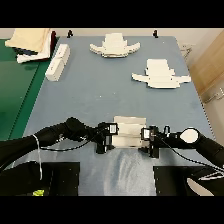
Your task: Fold the box.
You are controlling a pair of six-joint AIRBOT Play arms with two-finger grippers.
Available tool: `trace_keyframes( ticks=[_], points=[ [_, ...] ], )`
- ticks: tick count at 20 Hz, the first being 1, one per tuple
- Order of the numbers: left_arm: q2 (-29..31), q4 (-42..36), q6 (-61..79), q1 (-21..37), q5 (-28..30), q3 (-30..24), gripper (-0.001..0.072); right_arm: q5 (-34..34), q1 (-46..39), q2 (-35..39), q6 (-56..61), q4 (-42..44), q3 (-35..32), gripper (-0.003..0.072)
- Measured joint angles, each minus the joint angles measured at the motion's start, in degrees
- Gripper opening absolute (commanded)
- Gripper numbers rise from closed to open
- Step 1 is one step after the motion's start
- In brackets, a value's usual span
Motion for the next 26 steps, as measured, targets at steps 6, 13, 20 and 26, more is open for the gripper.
trace_keyframes(
  ticks=[6,13,20,26],
  points=[
    [0.00,0.09,-0.20,0.00,-0.09,0.00,0.0594,-0.02,0.00,0.02,-0.02,-0.02,0.00,0.0511],
    [0.00,0.11,-0.22,0.00,-0.15,0.00,0.0594,-0.02,0.00,0.02,0.00,0.00,0.00,0.0515],
    [0.00,0.17,-0.24,0.00,-0.46,0.00,0.0594,0.76,-0.13,0.57,2.05,0.04,0.20,0.0720],
    [0.00,0.15,-0.24,0.00,-0.28,0.00,0.0594,4.28,-0.96,5.66,10.27,-4.13,0.26,0.0720]
  ],
)
